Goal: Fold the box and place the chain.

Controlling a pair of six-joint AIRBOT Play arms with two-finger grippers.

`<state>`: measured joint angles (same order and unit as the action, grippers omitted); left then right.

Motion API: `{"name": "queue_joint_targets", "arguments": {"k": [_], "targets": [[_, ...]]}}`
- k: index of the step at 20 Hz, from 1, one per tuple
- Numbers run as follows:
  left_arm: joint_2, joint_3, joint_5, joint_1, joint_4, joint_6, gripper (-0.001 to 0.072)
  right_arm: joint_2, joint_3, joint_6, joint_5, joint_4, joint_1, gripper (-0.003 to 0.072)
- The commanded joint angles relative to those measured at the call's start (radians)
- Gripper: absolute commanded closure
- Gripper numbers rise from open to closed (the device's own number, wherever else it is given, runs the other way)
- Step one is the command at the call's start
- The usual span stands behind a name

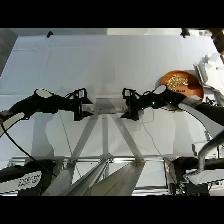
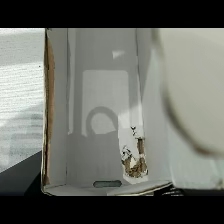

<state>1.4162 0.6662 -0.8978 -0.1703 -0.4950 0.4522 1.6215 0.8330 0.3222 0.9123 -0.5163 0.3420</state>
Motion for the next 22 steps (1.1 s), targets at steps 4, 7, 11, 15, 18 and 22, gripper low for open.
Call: {"name": "queue_joint_targets", "arguments": {"k": [4, 7, 11, 15, 18, 22], "targets": [[0.004, 0.0, -0.038, -0.046, 0.013, 0.086, 0.0146, -0.001, 0.0, 0.0, 0.0, 0.0, 0.0, 0.0168], [0.004, 0.0, -0.036, -0.068, 0.012, 0.091, 0.0156, -0.001, 0.0, 0.0, 0.0, 0.0, 0.0, 0.0168], [0.004, 0.0, -0.031, -0.068, 0.013, 0.138, 0.0303, -0.001, 0.0, 0.0, 0.0, 0.0, 0.0, 0.0168], [0.004, 0.0, 0.034, -0.068, 0.013, 0.154, 0.0431, -0.001, 0.0, 0.0, 0.0, 0.0, 0.0, 0.0168], [0.003, 0.0, 0.033, -0.069, 0.016, 0.154, 0.0432, -0.001, 0.0, 0.0, 0.0, 0.0, 0.0, 0.0168], [0.003, 0.0, 0.03, -0.069, 0.082, 0.154, 0.0436, -0.001, 0.0, 0.0, 0.0, 0.0, 0.0, 0.0168]]}}
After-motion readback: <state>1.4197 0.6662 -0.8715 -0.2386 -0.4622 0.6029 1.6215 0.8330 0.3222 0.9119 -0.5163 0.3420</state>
